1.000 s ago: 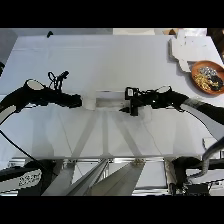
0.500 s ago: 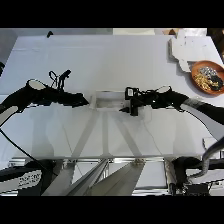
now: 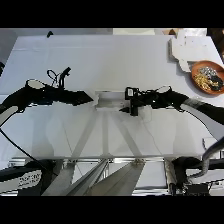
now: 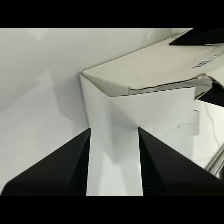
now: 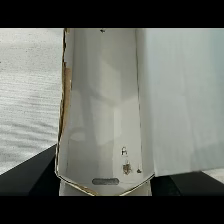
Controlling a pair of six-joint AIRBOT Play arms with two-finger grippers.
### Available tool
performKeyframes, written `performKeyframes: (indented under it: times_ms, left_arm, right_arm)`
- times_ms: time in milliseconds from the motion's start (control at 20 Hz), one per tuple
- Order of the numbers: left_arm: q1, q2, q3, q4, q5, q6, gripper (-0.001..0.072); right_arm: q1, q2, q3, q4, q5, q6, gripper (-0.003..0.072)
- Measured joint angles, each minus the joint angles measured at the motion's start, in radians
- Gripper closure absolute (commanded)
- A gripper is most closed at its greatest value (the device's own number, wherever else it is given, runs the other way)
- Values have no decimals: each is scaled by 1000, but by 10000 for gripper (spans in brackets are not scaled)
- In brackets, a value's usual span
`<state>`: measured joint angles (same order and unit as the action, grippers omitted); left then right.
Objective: Fold the box and place the chain.
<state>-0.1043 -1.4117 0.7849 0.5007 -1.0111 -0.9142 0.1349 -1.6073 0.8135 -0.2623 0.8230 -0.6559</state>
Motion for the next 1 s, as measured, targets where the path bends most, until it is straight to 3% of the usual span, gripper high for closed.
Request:
performKeyframes:
  times_ms: [50, 300, 400, 450, 1000]
  left_arm:
    - [-4, 0, 0, -10, 0, 15, 287]
    - [-40, 0, 0, -30, 26, 50, 282]
    - [-54, 0, 0, -33, 36, 52, 194]
    - [-61, 0, 0, -34, 39, 52, 185]
    - [-108, 0, 0, -12, 76, 43, 187]
  right_arm:
    - [0, 0, 0, 0, 0, 0, 211]
    - [0, 0, 0, 0, 0, 0, 211]
    - [0, 0, 0, 0, 0, 0, 211]
    - [0, 0, 0, 0, 0, 0, 211]
    - [0, 0, 0, 0, 0, 0, 211]
